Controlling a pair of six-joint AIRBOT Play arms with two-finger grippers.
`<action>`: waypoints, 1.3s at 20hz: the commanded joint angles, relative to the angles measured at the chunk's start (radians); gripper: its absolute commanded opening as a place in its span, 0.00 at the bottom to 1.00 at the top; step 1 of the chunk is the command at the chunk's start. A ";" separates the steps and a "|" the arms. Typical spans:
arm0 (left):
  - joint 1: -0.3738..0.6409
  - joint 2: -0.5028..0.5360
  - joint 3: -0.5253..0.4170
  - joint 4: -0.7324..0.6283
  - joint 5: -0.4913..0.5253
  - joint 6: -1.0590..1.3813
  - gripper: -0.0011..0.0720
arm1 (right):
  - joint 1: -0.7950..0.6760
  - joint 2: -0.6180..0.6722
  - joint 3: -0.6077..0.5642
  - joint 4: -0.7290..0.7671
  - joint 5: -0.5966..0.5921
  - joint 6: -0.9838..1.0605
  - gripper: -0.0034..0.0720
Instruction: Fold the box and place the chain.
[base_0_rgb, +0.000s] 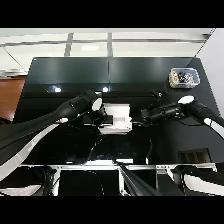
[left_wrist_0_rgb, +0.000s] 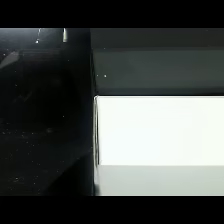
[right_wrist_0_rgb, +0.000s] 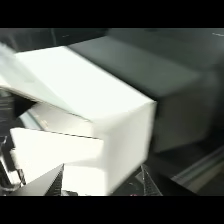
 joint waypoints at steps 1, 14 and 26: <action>0.001 -0.001 0.000 0.000 0.000 0.000 0.05 | 0.082 0.000 0.061 -0.004 -0.010 0.042 0.77; 0.001 -0.001 0.000 0.000 0.000 0.000 0.05 | 0.283 0.000 0.212 -0.415 -0.121 0.480 0.44; 0.001 -0.001 0.000 0.000 0.000 0.000 0.05 | 0.415 0.000 0.220 -0.666 -0.215 0.792 0.44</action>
